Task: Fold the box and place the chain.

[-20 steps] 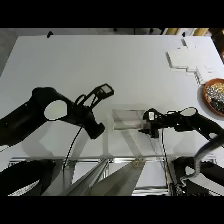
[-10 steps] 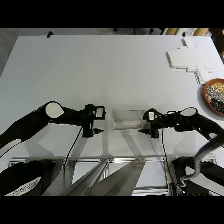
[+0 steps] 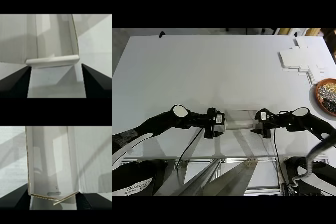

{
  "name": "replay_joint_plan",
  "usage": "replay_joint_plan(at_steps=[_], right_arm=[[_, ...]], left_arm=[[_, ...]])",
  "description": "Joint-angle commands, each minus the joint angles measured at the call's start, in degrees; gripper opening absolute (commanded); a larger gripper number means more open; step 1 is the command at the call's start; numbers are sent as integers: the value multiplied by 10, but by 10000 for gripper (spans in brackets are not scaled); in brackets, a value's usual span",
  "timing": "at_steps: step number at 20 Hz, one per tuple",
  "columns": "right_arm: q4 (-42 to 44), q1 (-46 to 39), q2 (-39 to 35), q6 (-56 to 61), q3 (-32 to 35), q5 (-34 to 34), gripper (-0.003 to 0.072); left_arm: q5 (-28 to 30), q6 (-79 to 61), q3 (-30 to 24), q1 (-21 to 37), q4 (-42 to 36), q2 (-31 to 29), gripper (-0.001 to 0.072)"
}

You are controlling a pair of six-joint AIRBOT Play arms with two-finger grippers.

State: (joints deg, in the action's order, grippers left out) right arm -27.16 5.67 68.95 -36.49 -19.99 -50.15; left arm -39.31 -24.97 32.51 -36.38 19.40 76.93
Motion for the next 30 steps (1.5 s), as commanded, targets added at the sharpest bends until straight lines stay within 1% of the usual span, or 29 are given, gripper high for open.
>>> replay_joint_plan(at_steps=[1, 7, 12, 16, 21, 30], right_arm=[[0, 0, 0, 0, 0, 0, 415], [0, 0, 0, 0, 0, 0, 415], [0, 0, 0, 0, 0, 0, 415], [0, 0, 0, 0, 0, 0, 415], [0, 0, 0, 0, 0, 0, 415], [0, 0, 0, 0, 0, 0, 415]], left_arm=[[12, -20, 0, -9, -36, 12, 701], [9, -21, 0, -9, -70, 16, 702], [9, -20, 0, -9, -70, 45, 702], [9, -32, 0, -9, -86, 46, 701], [9, -38, 16, -9, -87, 48, 701], [-4, -57, 17, -9, -87, 62, 700]])
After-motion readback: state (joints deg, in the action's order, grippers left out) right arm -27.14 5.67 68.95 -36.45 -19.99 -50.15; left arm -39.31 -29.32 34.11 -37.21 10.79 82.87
